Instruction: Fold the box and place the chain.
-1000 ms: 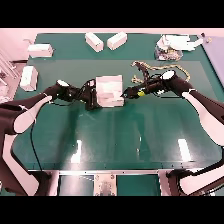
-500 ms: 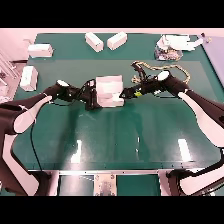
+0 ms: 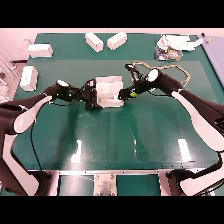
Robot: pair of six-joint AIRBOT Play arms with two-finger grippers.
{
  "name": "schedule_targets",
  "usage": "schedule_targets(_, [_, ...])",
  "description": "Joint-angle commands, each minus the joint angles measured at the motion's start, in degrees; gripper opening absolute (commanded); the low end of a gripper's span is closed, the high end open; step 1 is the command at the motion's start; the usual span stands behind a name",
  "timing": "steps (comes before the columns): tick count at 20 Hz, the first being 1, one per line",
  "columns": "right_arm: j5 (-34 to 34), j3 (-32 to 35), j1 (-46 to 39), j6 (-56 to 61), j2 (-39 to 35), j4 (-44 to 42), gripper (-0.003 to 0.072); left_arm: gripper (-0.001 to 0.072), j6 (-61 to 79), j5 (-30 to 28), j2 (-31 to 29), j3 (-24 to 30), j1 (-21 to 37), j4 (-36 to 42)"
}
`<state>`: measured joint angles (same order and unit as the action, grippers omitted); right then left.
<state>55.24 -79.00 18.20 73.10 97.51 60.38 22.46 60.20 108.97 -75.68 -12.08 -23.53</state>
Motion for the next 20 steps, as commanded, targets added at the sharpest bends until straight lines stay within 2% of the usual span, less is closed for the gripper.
schedule_targets(1, [-0.42, -2.14, 2.89, 10.4, 0.0, 11.23, 0.0427, 0.0378, 0.07, 0.07, -0.02, 0.02, -0.02, 0.0])
schedule_targets(6, [-0.39, -3.34, 6.4, 21.4, 0.07, 21.4, 0.0428, 0.0378, 0.07, 0.07, -0.02, 0.02, -0.02, 0.0])
schedule_targets(13, [-0.35, -3.43, 8.46, 26.01, 2.45, 21.77, 0.0423, 0.0379, 0.07, 0.11, -0.02, 0.02, -0.02, 0.0])
schedule_targets(20, [0.04, -5.09, 9.92, 29.0, 2.8, 25.62, 0.0352, 0.0378, 0.07, 0.09, -0.02, 0.02, -0.02, 0.0])
